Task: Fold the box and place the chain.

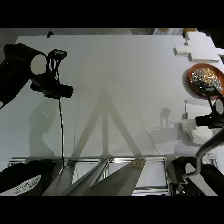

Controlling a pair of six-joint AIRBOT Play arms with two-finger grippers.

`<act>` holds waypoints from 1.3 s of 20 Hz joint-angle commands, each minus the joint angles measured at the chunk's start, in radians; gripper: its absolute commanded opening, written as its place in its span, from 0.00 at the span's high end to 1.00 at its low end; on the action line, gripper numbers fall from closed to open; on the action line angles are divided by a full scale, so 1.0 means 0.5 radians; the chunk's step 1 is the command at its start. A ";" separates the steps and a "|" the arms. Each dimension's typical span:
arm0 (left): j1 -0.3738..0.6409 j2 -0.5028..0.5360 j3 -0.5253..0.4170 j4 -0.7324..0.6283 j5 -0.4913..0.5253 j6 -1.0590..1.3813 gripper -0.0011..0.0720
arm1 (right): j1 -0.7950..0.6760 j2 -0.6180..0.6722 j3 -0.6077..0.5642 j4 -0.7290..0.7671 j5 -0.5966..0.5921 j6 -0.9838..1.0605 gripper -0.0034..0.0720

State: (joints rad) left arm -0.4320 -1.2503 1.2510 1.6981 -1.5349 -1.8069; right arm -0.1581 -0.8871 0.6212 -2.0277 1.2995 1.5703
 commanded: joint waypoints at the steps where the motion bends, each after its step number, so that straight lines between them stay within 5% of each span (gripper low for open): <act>1: 0.001 0.002 -0.001 0.001 0.001 0.001 0.97 | -0.031 0.036 0.054 -0.230 -0.055 -0.059 0.88; 4: 0.001 0.002 -0.001 0.000 0.001 0.001 0.97 | -0.273 -0.002 0.054 -0.270 -0.151 -0.054 0.46; 10: 0.001 0.002 -0.001 0.001 0.001 0.001 0.97 | -0.821 -0.193 0.054 -0.228 -0.272 -0.069 0.24; 18: 0.001 0.002 -0.001 0.000 0.001 0.001 0.97 | -0.839 -0.448 0.054 -0.343 -0.484 0.169 0.46; 22: 0.001 0.002 -0.001 0.000 0.001 0.001 0.97 | -0.838 -0.480 0.054 -0.329 -0.405 0.173 0.92; 26: 0.001 0.002 -0.001 0.000 0.001 0.001 0.97 | -0.601 -0.254 0.054 -0.227 -0.369 0.050 0.93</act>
State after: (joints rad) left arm -0.4320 -1.2499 1.2510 1.6981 -1.5349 -1.8069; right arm -0.5285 -1.0756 0.6476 -2.1792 1.1103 1.6257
